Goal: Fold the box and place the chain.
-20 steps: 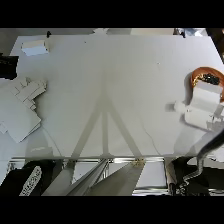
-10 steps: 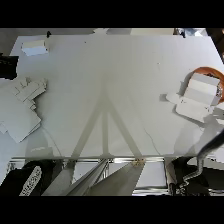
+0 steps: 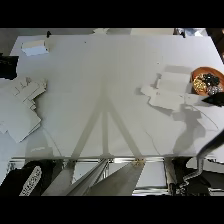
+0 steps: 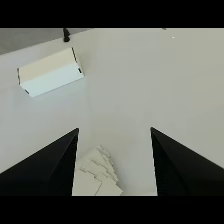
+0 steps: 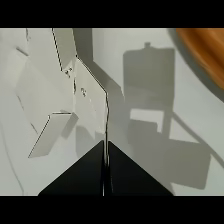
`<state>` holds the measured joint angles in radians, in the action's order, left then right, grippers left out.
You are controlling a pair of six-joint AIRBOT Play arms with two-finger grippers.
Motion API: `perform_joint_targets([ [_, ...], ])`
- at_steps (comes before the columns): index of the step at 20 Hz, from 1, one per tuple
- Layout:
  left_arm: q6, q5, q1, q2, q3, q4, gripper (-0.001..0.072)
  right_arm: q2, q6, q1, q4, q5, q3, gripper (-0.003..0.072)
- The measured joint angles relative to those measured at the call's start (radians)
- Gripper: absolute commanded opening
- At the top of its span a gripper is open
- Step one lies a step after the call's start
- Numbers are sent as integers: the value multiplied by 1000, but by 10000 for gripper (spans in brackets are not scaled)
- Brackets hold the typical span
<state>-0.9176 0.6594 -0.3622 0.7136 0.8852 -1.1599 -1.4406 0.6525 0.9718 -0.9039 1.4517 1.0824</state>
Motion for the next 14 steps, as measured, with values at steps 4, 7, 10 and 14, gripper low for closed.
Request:
perform_joint_targets([
  [4, 0, 0, 0, 0, 0, 0, 484, 0, -5, -264, 52, -73, 0, 11],
  [7, 0, 0, 0, 0, 0, 0, 484, 0, -25, -464, 84, -167, 0, 10],
  [10, 0, 0, 0, 0, 0, 0, 484, 0, -83, -628, 169, -246, 0, 9],
  [14, 0, 0, 0, 0, 0, 0, 484, 0, -185, -755, 328, -357, -2, 8],
])
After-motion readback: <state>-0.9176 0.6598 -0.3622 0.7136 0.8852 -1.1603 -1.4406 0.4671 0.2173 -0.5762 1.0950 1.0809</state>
